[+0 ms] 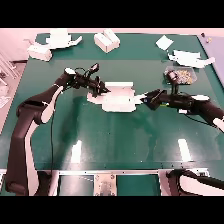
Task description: Fold the box and place the chain.
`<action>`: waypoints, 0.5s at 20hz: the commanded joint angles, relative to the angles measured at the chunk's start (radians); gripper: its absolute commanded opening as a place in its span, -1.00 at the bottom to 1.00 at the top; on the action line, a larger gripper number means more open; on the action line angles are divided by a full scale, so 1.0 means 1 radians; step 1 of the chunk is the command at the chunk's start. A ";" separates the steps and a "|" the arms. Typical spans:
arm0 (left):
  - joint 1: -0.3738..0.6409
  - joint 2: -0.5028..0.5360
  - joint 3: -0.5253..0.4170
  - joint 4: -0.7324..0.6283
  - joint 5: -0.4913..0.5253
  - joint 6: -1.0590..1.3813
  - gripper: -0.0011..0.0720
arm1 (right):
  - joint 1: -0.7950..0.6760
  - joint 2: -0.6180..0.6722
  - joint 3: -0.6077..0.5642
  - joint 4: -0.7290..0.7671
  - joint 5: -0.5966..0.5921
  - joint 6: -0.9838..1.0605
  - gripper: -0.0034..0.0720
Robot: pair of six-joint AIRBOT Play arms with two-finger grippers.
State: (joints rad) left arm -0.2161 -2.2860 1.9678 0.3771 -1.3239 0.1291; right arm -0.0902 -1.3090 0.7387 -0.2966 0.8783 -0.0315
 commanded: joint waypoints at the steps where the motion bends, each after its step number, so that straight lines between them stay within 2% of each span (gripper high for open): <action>1: 0.000 -0.001 0.000 0.000 0.001 0.001 -0.91 | 0.136 0.028 -0.030 -0.181 -0.148 -0.033 0.54; 3: 0.000 -0.001 0.000 0.000 0.000 0.001 -0.91 | 0.219 0.028 -0.030 -0.298 -0.224 -0.029 0.59; 6: 0.000 -0.001 0.000 0.000 0.001 0.001 -0.91 | 0.292 0.027 -0.031 -0.324 -0.278 -0.031 0.61; 8: 0.000 -0.001 0.000 0.000 0.001 0.001 -0.91 | 0.303 0.022 -0.040 -0.349 -0.341 -0.034 0.73; 10: 0.000 -0.001 0.000 0.000 0.000 0.001 -0.91 | 0.303 0.008 -0.042 -0.348 -0.373 -0.033 0.74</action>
State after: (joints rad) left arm -0.2161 -2.2860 1.9678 0.3771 -1.3235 0.1295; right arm 0.1879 -1.2911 0.7021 -0.6048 0.5846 -0.0628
